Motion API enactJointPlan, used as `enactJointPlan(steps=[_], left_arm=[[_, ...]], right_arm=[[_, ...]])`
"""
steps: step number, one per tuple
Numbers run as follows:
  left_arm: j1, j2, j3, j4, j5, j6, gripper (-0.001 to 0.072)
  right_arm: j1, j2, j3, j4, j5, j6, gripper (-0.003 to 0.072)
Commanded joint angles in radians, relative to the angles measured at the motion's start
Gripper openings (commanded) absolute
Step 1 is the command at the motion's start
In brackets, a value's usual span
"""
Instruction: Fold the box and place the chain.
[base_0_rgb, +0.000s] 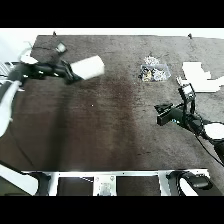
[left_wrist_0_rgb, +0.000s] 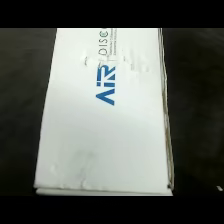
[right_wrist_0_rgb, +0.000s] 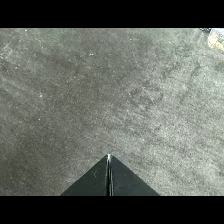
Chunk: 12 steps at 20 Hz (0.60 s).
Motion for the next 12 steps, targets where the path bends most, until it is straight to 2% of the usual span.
enactJointPlan(steps=[1, 4, 6, 12], left_arm=[[0.173, 0.08, -0.001, 0.009, 0.163, -0.2, 0.0015], [0.309, 0.069, -0.002, 0.081, 0.273, -0.334, 0.0017], [0.368, 0.039, -0.002, 0.08, 0.31, -0.34, 0.0017], [0.445, -0.098, -0.002, 0.096, 0.449, -0.368, 0.0017]], right_arm=[[0.0, 0.001, -0.003, 0.024, 0.0, 0.002, 0.0012], [0.0, 0.001, -0.003, 0.055, 0.0, 0.002, 0.0012], [0.0, 0.001, -0.003, 0.065, 0.0, 0.002, 0.0012], [0.0, 0.001, -0.003, 0.072, 0.0, 0.003, 0.0012]])
